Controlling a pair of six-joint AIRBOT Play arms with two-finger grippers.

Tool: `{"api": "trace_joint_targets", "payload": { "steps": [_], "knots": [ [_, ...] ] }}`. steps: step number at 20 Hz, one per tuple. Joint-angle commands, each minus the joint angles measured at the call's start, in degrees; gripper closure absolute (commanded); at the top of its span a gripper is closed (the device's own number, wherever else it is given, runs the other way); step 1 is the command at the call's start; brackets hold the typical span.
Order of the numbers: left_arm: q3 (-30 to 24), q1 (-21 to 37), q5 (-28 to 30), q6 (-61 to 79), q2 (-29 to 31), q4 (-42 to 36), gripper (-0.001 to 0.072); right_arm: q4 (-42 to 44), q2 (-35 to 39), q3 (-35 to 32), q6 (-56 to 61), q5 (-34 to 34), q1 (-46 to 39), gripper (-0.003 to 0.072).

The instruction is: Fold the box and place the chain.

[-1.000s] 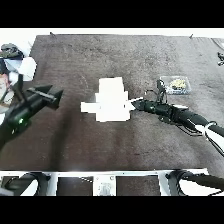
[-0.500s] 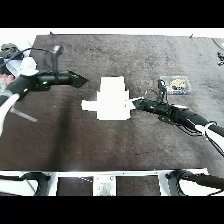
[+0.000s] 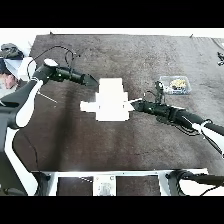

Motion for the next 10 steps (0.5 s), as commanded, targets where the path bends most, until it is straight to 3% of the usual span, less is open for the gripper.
{"api": "trace_joint_targets", "payload": {
  "steps": [1, 10],
  "knots": [
    [2.93, -0.07, -2.16, -2.32, -2.51, 1.40, 0.0180, 2.27, -0.35, 0.00, -1.79, 0.74, 0.04, 0.0692],
    [2.95, -1.42, -5.07, -2.71, -6.49, 0.66, 0.0180, 2.45, -0.35, 0.00, -2.64, 2.80, 0.04, 0.0692]
  ]
}}
